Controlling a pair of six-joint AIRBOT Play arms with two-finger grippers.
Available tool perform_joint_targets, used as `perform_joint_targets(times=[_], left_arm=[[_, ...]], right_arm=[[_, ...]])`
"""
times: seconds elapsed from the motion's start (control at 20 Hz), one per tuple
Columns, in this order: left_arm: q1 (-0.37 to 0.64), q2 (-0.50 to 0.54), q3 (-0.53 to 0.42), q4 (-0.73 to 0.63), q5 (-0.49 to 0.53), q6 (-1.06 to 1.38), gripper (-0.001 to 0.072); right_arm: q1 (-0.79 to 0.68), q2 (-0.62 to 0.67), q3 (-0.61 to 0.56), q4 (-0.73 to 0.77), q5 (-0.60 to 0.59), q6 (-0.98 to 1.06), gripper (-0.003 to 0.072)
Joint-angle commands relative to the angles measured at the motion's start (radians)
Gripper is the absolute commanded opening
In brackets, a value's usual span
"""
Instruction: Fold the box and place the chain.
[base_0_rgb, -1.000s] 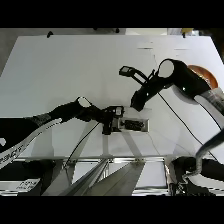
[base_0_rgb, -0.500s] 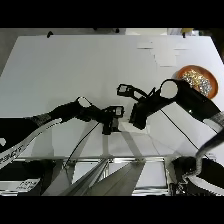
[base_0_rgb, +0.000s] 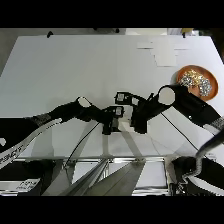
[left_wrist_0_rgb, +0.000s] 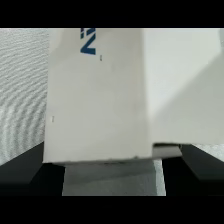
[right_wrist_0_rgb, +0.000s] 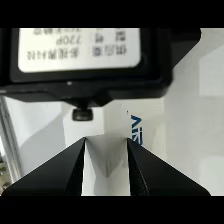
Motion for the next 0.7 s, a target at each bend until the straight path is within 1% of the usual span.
perform_joint_targets(times=[0.0,0.05,0.1,0.25,0.35,0.65], left_arm=[[0.000,0.001,0.001,0.000,0.000,0.001,0.0135],[0.000,0.001,0.001,0.000,0.000,0.001,0.0135],[0.000,0.001,0.001,0.000,0.000,0.000,0.0135],[0.000,0.001,0.001,0.000,0.000,0.001,0.0135],[0.000,0.001,0.001,0.000,0.000,0.000,0.0135],[0.000,0.001,0.001,0.000,0.000,0.000,0.0135]], right_arm=[[0.002,0.007,-0.001,-0.037,-0.018,-0.011,0.0274],[0.002,0.013,-0.001,-0.039,-0.023,-0.011,0.0213],[0.002,0.018,-0.001,-0.041,-0.025,-0.011,0.0183],[0.002,0.018,-0.004,-0.044,-0.031,-0.011,0.0146],[0.002,0.018,-0.014,-0.045,-0.046,-0.011,0.0126],[0.002,0.018,-0.044,-0.051,-0.048,-0.011,0.0130]])
